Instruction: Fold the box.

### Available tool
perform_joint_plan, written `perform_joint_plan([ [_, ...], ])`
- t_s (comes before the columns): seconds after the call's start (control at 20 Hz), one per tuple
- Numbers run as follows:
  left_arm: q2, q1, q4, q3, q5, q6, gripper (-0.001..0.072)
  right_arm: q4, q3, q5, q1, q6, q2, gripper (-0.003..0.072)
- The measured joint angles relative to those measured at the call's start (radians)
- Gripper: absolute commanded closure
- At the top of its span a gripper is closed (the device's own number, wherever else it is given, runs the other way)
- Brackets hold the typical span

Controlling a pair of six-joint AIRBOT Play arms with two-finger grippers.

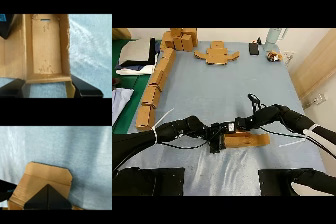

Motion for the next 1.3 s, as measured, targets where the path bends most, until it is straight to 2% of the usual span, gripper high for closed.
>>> perform_joint_plan([
  [0.15,0.0,0.0,0.0,0.0,0.0,0.0,0.0343,-0.003,0.002,-0.006,-0.003,-0.039,0.008,0.0682],
  [0.3,0.0,0.0,0.0,0.0,0.0,0.0,0.0343,-0.06,0.007,-0.04,-0.005,-0.058,0.071,0.0683],
  [0.5,0.0,0.0,0.0,0.0,0.0,0.0,0.0343,-0.221,0.01,-0.132,-0.006,-0.058,0.234,0.0683],
  [0.65,0.0,0.0,0.0,0.0,0.0,0.0,0.0343,-0.257,-0.005,-0.272,-0.006,-0.134,0.378,0.0681],
  [0.7,0.0,0.0,0.0,0.0,0.0,0.0,0.0343,-0.24,-0.019,-0.327,-0.007,-0.177,0.42,0.0573],
  [0.75,0.0,0.0,0.0,0.0,0.0,0.0,0.0343,-0.218,-0.036,-0.377,-0.006,-0.221,0.46,0.0353],
  [0.8,0.0,0.0,0.0,0.0,0.0,0.0,0.0343,-0.201,-0.059,-0.422,-0.006,-0.267,0.499,0.0248],
  [0.9,0.0,0.0,0.0,0.0,0.0,0.0,0.0343,-0.196,-0.106,-0.456,-0.006,-0.349,0.551,0.0236],
  [1.0,0.0,0.0,0.0,0.0,0.0,0.0,0.0343,-0.225,-0.151,-0.437,-0.006,-0.433,0.567,0.0235],
  [1.05,0.0,0.0,0.0,0.0,0.0,0.0,0.0344,-0.243,-0.171,-0.404,-0.006,-0.487,0.562,0.0213],
  [1.1,0.0,0.0,0.0,0.0,0.0,0.0,0.0343,-0.258,-0.188,-0.374,-0.006,-0.547,0.55,0.0135],
  [1.15,0.0,0.0,0.0,0.0,0.0,0.0,0.0343,-0.266,-0.2,-0.335,-0.006,-0.613,0.533,0.0093],
  [1.3,0.0,0.0,0.0,0.0,0.0,0.0,0.0343,-0.263,-0.22,-0.224,-0.006,-0.818,0.457,0.0093],
])
